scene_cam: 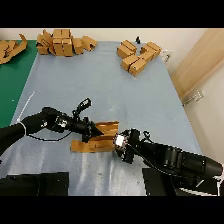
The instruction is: Fold the box.
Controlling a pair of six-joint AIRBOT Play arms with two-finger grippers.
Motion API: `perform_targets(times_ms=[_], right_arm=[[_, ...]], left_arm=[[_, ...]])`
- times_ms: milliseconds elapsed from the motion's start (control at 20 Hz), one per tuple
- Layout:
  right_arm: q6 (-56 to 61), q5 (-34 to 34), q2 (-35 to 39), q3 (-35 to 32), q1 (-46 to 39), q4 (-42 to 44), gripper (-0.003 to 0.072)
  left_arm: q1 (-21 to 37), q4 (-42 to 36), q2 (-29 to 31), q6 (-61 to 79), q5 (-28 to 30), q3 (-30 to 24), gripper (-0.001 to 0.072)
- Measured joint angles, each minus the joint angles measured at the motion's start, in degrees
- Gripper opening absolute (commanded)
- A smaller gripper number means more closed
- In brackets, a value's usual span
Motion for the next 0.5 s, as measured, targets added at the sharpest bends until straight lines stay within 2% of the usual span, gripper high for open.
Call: perform_targets(times_ms=[300, 500], right_arm=[[-3.9, 2.4, -0.1, 0.0, -2.2, 1.3, 0.0709], [-16.3, 4.5, -0.5, 0.0, -6.3, 11.9, 0.0709]], left_arm=[[0.0, 0.0, 0.0, 0.0, 0.0, 0.0, 0.0013], [0.0, 0.0, 0.0, 0.0, 0.0, 0.0, 0.0012]])
